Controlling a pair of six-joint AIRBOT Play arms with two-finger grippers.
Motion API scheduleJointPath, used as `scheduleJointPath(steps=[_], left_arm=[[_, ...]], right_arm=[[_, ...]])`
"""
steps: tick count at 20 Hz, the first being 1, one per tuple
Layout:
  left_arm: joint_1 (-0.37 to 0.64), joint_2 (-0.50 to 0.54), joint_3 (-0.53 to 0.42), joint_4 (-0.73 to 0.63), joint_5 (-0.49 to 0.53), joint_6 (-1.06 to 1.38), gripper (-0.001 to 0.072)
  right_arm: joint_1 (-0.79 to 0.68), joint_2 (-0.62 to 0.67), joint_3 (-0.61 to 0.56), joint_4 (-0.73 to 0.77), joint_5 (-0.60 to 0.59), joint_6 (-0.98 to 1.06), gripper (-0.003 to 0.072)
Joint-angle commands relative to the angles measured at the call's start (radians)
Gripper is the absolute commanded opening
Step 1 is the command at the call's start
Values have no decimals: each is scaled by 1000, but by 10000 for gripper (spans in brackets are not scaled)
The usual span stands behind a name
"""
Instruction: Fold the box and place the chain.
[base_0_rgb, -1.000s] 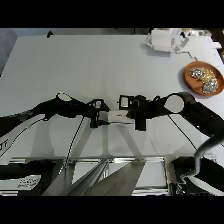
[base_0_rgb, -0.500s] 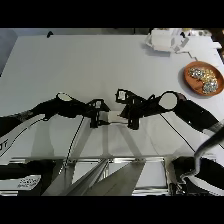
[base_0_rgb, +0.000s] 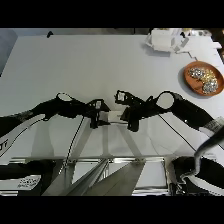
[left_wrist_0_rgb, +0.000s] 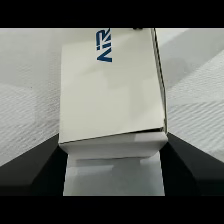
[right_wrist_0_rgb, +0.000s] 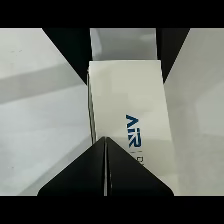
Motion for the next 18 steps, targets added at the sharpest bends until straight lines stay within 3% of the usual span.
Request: scheduleJointPath(steps=[1,18], left_arm=[[1,0,0,-1,1,0,18],[1,0,0,-1,1,0,18]], right_arm=[[0,-1,-24,-5,8,-5,17],[1,-47,-43,-27,-25,19,19]])
